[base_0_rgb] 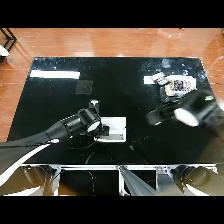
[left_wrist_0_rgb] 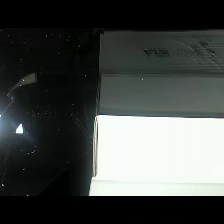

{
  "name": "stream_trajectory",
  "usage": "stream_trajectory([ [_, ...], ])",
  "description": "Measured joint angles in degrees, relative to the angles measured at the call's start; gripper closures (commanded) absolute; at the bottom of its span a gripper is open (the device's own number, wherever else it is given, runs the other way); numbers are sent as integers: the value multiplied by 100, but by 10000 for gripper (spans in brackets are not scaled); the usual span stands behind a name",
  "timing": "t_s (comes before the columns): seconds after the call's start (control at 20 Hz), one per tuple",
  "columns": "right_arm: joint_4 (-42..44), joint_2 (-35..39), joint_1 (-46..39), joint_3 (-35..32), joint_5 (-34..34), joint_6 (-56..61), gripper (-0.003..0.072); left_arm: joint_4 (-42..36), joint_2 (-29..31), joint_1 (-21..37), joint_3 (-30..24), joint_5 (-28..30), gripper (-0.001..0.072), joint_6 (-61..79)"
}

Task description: Fold the box and place the chain.

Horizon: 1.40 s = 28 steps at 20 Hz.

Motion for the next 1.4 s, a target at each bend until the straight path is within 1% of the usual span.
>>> stream_trajectory([
  [0.05,-129,96,-323,-4,-57,-72,168,0,0,0,0,0,685,0],
  [0.1,-227,166,-704,-20,-184,-155,128,0,0,-2,0,0,685,0],
  [0.15,-299,195,-1078,-37,-350,-192,-16,0,0,0,0,0,685,0],
  [0.25,-350,149,-1860,-59,-769,-284,-23,0,2,0,0,0,685,0],
  [0.4,-44,-210,-2846,-70,-1513,-385,-23,0,0,-2,0,2,685,0],
  [0.5,205,-645,-3327,-7,-1952,-474,-23,0,0,0,0,4,685,0],
  [0.65,472,-1443,-3742,299,-2306,-542,-22,0,0,0,0,7,685,0],
  [0.7,588,-1740,-3840,468,-2352,-546,-18,0,2,0,0,9,685,0],
  [0.75,713,-2015,-3921,640,-2411,-562,47,0,0,0,0,9,685,0],
  [0.8,863,-2295,-3993,837,-2441,-564,153,0,0,0,0,9,685,0],
  [0.9,1233,-2822,-4109,1248,-2459,-562,161,0,0,0,0,9,685,0],
  [1.05,1759,-3510,-4232,1847,-2310,-361,161,0,2,0,0,9,685,0],
  [1.3,2422,-4179,-4304,2420,-2168,157,168,-17,0,0,0,7,685,-2],
  [1.35,2492,-4251,-4315,2476,-2164,254,248,-20,0,0,0,7,685,-2],
  [1.4,2577,-4299,-4319,2518,-2173,337,247,-20,2,0,0,4,685,-2],
])
